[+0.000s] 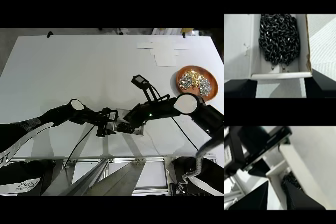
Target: Fold the box and place the chain.
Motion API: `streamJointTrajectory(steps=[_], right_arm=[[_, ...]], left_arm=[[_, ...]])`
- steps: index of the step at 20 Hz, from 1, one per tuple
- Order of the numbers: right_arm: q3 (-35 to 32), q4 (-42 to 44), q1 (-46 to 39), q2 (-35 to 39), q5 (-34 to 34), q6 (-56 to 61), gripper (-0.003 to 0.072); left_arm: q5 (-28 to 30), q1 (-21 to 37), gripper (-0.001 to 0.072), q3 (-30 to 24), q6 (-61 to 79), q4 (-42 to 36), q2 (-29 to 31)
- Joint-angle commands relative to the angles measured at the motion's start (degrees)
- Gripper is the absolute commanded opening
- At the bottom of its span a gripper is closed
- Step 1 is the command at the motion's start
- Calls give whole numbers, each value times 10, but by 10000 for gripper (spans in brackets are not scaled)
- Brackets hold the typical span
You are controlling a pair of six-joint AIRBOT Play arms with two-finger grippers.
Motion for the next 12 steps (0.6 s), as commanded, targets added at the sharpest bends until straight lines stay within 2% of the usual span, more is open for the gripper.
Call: streamJointTrajectory(steps=[1, 2, 3, 5, 8, 10, 11, 12], right_arm=[[72, -6, -54, -8, 75, -21, 230], [96, -19, -82, -8, 103, -24, 181], [108, -37, -109, -8, 121, -26, 167], [111, -106, -160, -10, 137, -17, 159], [111, -265, -214, -35, 135, 82, 159], [104, -313, -229, -66, 133, 108, 167], [96, -323, -231, -80, 127, 107, 253], [87, -337, -231, -97, 123, 104, 374]], left_arm=[[0, 0, 223, 0, 0, 0, 0], [0, 0, 223, 0, 0, 0, 0], [0, 0, 223, 0, 0, 0, 0], [0, 0, 223, 0, 0, 0, 0], [0, 0, 223, 0, 0, 0, 0], [0, 0, 223, 0, 0, 0, 0], [0, 0, 223, 0, 0, 0, 0], [0, 0, 223, 0, 0, 0, 0]])
